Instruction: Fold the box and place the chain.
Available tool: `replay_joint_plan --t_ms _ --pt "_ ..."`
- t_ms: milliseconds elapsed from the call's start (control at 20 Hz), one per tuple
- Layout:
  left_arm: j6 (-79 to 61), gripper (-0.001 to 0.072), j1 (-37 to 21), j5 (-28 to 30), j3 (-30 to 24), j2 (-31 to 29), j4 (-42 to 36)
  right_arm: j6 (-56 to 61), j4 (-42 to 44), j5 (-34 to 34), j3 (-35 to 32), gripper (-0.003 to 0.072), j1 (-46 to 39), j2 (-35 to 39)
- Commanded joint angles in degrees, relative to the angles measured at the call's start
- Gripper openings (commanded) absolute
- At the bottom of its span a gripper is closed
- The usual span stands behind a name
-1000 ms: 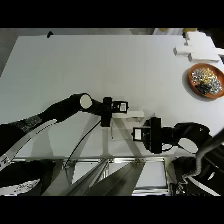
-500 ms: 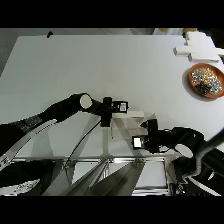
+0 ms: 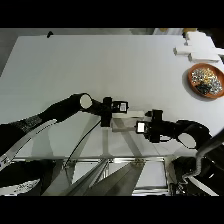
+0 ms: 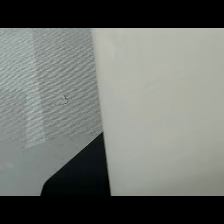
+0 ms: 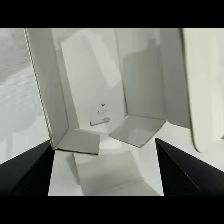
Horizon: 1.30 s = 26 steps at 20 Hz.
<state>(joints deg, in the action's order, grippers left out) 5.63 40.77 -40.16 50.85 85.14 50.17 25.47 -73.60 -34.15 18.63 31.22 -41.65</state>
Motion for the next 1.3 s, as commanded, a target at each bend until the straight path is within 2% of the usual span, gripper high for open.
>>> replay_joint_plan --t_ms 0,300,500,700,850,1100,1250 --pt "0.0 0.0011 0.0 0.0 0.0 0.0 0.0 -9.0 10.0 -0.2 0.3 0.0682 -4.3 -0.2" --pt "0.0 0.0011 0.0 0.0 0.0 0.0 0.0 -25.7 26.6 -1.7 0.3 0.0683 -11.3 -6.6" --pt "0.0 0.0011 0.0 0.0 0.0 0.0 0.0 -37.0 35.0 -5.6 0.4 0.0682 -17.0 -10.2" --pt "0.0 0.0011 0.0 0.1 0.0 0.0 0.0 -43.8 40.1 -6.5 0.4 0.0682 -20.2 -13.1" --pt "0.0 0.0011 0.0 0.0 0.0 0.0 0.0 -48.9 45.1 -9.8 0.4 0.0681 -20.6 -15.8" --pt "0.0 0.0011 0.0 0.0 0.0 0.0 0.0 -50.0 46.7 -12.2 0.4 0.0681 -20.6 -21.0" --pt "0.0 0.0011 0.0 0.0 0.0 0.0 0.0 -50.0 46.6 -12.6 0.4 0.0668 -20.6 -21.5"
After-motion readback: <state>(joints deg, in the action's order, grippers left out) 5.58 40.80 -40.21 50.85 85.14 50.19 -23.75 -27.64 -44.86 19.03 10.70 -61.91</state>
